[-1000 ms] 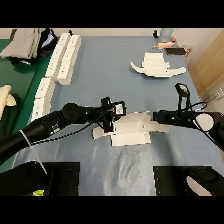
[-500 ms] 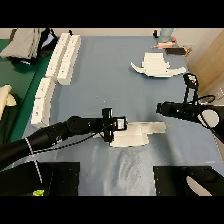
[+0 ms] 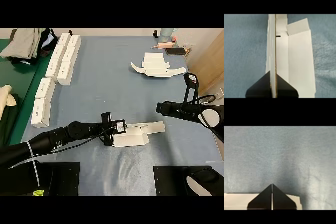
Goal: Fold the box.
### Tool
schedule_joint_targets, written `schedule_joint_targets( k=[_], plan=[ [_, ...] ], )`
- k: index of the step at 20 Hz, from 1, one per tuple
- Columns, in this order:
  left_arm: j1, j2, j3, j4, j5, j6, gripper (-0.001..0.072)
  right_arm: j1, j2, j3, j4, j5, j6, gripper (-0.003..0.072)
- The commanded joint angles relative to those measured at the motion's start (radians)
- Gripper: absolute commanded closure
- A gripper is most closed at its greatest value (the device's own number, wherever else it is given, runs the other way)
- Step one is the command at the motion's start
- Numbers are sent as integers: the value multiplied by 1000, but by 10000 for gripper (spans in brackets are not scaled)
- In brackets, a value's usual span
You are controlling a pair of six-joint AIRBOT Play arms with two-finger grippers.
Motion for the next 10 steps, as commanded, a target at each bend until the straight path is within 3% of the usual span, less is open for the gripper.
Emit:
schedule_joint_targets(
  k=[1, 4, 6, 10],
  plan=[
    [42, 0, 42, -3, -64, -88, 697, 0, 0, 1, 6, 9, 0, 683],
    [201, -12, 122, 33, -373, -187, 697, 0, 0, 1, 6, 25, 0, 683],
    [291, -39, 164, 68, -520, -224, 697, 0, 0, 1, 6, 26, 0, 683],
    [319, -101, 200, 89, -623, -203, 696, 0, 0, 1, 5, 26, 0, 683]
  ],
)
